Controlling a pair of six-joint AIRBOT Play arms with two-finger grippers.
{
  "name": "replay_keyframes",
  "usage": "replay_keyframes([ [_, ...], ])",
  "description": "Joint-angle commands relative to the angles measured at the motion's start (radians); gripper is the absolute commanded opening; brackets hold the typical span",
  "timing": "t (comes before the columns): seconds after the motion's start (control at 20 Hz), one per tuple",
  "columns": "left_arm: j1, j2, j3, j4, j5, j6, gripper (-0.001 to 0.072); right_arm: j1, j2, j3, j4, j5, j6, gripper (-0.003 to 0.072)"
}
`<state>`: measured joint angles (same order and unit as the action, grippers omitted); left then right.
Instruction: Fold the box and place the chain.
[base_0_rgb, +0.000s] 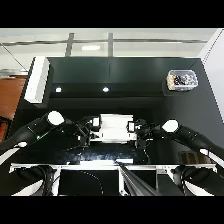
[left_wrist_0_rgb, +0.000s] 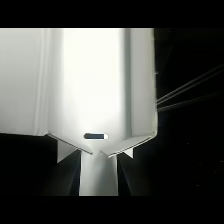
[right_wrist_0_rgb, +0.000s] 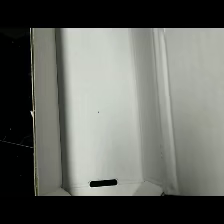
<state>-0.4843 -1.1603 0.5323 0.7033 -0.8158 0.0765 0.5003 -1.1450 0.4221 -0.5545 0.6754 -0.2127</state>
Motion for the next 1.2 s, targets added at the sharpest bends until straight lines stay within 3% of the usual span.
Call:
replay_keyframes([
  [0.0,-0.003,-0.001,0.001,0.002,0.023,0.001,0.0272,0.001,0.000,0.000,0.000,0.001,0.000,0.0566],
  [0.25,-0.003,-0.001,0.001,-0.013,0.022,0.001,0.0267,0.000,0.000,0.000,0.000,0.000,0.000,0.0566],
  [0.4,-0.016,-0.001,0.001,-0.031,0.025,0.002,0.0174,0.000,0.000,0.000,0.000,0.000,0.000,0.0566],
  [0.85,-0.111,-0.001,-0.001,-0.050,0.115,-0.006,0.0164,0.001,0.000,0.000,0.000,0.000,0.000,0.0566],
  [1.15,-0.115,-0.033,-0.001,-0.103,0.139,-0.006,0.0165,0.000,0.000,0.000,0.000,0.000,0.000,0.0566],
])
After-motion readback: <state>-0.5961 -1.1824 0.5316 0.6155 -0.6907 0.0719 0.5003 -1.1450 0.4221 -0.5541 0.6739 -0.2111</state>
